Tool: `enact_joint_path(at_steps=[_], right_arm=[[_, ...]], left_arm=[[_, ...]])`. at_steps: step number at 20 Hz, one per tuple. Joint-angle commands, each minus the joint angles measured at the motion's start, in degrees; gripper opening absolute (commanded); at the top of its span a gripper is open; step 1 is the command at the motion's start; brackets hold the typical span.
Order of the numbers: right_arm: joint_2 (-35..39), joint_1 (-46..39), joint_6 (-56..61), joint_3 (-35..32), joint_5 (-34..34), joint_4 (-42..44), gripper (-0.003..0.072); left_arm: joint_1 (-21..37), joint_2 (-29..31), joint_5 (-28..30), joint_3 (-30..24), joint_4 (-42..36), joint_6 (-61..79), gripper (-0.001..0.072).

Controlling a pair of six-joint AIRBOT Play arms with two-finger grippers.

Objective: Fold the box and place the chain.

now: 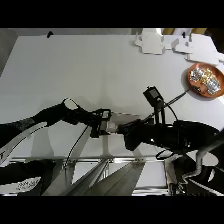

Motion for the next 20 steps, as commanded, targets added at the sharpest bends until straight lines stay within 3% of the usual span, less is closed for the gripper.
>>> enact_joint_path(at_steps=[1,9,10,12,15,20], right_arm=[[-3.54,2.69,1.27,0.04,-3.85,0.57,0.0019],[-12.52,-0.42,6.4,0.04,-4.61,-6.71,0.002],[-13.05,-1.46,6.34,0.04,-4.59,-6.71,0.0048],[-12.76,-2.32,5.16,0.61,-4.07,-6.73,0.0222],[-10.32,-2.86,0.74,5.05,1.27,-7.32,0.0222],[-6.14,-14.16,-0.15,11.28,20.2,-17.11,0.0169]], left_arm=[[0.04,0.02,0.04,0.04,0.0,0.0,0.0272],[0.04,0.02,0.02,0.04,0.0,0.0,0.0272],[0.04,0.02,0.04,0.04,0.0,0.0,0.0272],[0.04,0.02,0.02,0.04,0.0,0.0,0.0272],[0.04,0.02,0.02,0.04,0.0,0.0,0.0272],[0.04,0.02,0.02,0.04,0.0,0.0,0.0272]])
